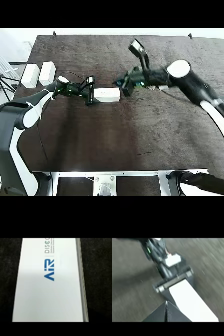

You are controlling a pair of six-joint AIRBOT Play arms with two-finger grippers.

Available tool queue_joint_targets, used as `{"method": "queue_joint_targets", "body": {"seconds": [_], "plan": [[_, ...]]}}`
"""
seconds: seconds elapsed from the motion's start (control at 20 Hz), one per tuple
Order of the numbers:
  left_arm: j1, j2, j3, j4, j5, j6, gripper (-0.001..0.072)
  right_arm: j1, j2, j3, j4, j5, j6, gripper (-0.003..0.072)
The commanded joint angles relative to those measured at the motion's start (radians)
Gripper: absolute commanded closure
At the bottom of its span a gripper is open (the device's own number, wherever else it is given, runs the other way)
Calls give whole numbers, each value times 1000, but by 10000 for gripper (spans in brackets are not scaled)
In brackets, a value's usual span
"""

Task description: Fold the box and place the chain.

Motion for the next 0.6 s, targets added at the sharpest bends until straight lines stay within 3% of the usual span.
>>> {"method": "queue_joint_targets", "body": {"seconds": [0.0, 0.2, 0.25, 0.3, 0.55], "plan": [[-1, 1, 1, -40, 8, 0, 82, 2, 234, -314, -26, -241, 9, 674], [-1, 1, 1, -52, -26, -22, 86, 0, 333, -493, -25, -312, 45, 673], [-1, 1, 1, -58, -24, -45, 309, 0, 335, -507, -26, -312, 55, 673], [2, 9, 1, -49, -28, -60, 682, 0, 334, -514, -26, -312, 58, 673], [83, 139, 1, -50, -20, -334, 696, 0, 334, -515, -26, -312, 57, 672]]}}
